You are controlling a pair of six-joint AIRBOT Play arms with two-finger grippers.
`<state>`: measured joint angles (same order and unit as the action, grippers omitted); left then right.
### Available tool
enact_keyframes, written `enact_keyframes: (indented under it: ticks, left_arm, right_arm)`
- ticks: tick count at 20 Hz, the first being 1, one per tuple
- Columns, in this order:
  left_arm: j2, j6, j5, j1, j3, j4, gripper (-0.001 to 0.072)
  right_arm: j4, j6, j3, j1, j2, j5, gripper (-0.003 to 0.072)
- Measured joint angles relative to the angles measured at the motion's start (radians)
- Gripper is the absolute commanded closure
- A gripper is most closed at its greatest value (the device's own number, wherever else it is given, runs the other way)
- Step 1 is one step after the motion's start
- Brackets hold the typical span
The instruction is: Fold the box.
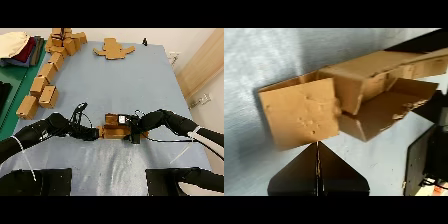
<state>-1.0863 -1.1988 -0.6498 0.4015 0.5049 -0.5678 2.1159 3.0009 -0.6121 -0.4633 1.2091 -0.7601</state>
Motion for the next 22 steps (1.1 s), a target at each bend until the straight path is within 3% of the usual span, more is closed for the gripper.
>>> enact_keyframes:
  ticks: [4, 11, 15, 22]
  left_arm:
    - [0.000, -0.023, -0.027, -0.003, 0.030, -0.029, 0.0701]
    - [0.096, -0.219, -0.117, -0.123, 0.043, -0.285, 0.0701]
    - [0.118, -0.262, -0.137, -0.164, 0.043, -0.346, 0.0701]
    - [0.039, -0.283, -0.061, -0.113, 0.043, -0.339, 0.0701]
  right_arm:
    - [0.000, 0.000, 0.000, 0.000, 0.000, 0.000, 0.0170]
    - [0.000, 0.000, 0.000, 0.000, 0.000, 0.000, 0.0170]
    - [0.000, 0.000, 0.000, 0.000, 0.000, 0.000, 0.0170]
    - [-0.001, 0.000, 0.000, 0.000, 0.000, 0.000, 0.0170]
